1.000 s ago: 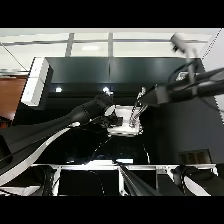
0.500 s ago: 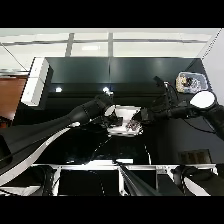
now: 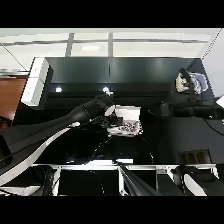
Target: Fold the box and place the chain.
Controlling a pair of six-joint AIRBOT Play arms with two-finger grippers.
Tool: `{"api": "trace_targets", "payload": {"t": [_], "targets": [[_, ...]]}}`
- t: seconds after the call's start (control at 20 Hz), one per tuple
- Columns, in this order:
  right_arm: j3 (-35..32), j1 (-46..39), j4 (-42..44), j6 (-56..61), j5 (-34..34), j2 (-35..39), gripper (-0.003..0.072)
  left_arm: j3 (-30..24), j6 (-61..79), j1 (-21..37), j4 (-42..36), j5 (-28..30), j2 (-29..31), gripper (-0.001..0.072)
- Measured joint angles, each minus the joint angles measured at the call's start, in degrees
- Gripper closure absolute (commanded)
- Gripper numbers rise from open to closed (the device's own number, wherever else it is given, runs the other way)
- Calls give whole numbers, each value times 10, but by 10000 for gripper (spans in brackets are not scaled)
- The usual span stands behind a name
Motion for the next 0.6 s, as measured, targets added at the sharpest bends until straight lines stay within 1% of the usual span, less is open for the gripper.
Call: {"api": "trace_targets", "payload": {"t": [0.05, 0.1, 0.15, 0.25, 0.4, 0.5, 0.6], "targets": [[-16, -11, -13, -7, 1, 13, 172, 0, 0, 0, 0, 0, 0, 680], [-37, -18, -25, -14, -8, 23, -9, 0, 0, 0, 0, 0, 0, 680], [-57, -20, -32, -26, -27, 30, -31, 0, 0, 0, 0, 0, 0, 680], [-103, -10, -45, -69, -76, 39, -30, 0, 0, 0, 0, 0, 0, 680], [-165, 26, -50, -207, -146, 45, -21, 0, 0, 0, 0, 0, 0, 680], [-196, 51, -62, -305, -172, 42, -21, 0, 0, 0, 0, 0, 0, 680], [-214, 73, -70, -379, -191, 27, -21, 0, 0, 0, 0, 0, 0, 680]]}}
